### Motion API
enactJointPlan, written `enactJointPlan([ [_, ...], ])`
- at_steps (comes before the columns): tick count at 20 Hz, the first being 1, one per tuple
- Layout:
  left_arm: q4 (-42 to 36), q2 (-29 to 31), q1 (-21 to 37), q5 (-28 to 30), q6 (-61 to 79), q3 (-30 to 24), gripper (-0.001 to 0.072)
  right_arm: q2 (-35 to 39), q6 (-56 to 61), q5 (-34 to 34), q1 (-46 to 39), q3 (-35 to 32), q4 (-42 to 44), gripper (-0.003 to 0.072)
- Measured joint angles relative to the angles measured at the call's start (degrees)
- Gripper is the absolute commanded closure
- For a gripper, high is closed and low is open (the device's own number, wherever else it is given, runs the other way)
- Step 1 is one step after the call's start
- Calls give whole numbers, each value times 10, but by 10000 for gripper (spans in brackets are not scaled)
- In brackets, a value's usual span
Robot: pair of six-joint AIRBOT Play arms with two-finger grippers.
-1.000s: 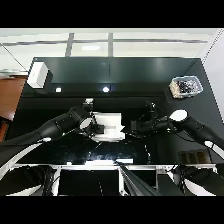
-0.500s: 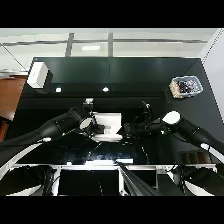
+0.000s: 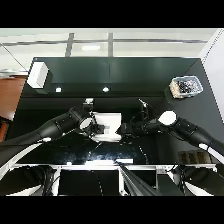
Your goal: Fold the box and place the chain.
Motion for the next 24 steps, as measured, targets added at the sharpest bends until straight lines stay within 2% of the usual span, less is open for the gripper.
enactJointPlan([
  [5,1,0,0,0,0,0,679,0,138,3,38,52,-137,257],
  [11,2,0,0,0,0,0,679,-7,243,38,75,103,-249,259],
  [12,2,0,0,0,0,0,679,-9,257,42,80,110,-264,315],
  [18,2,0,0,1,0,0,679,-26,331,66,114,140,-353,315],
  [24,2,0,0,1,0,0,679,-52,366,72,138,158,-385,316],
])
